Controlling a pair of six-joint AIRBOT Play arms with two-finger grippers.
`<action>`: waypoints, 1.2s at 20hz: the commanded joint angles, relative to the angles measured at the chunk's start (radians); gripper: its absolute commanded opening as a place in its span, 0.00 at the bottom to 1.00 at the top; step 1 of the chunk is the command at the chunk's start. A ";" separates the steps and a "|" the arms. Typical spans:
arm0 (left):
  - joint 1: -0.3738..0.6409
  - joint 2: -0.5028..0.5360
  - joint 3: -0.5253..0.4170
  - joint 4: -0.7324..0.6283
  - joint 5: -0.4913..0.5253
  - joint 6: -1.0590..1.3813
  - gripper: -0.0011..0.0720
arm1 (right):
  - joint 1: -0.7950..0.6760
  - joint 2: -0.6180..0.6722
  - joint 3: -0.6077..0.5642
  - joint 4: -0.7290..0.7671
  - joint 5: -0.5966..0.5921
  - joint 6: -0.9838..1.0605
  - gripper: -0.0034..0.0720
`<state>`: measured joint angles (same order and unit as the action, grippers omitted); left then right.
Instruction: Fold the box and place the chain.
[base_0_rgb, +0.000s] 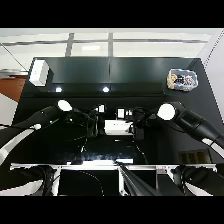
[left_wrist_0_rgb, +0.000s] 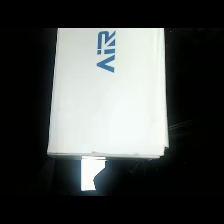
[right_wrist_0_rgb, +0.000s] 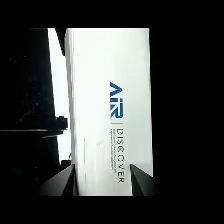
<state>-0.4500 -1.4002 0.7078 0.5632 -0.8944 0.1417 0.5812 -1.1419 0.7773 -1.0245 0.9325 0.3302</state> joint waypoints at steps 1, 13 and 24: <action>0.000 -0.001 0.000 0.001 0.001 0.002 0.57 | 0.000 0.001 0.011 0.002 0.002 0.014 0.22; 0.000 -0.001 0.000 0.001 0.001 0.002 0.57 | 0.000 0.005 0.033 -0.001 0.008 0.018 0.22; 0.000 -0.001 0.000 0.001 0.001 0.002 0.57 | 0.000 0.030 0.033 -0.001 0.010 0.030 0.22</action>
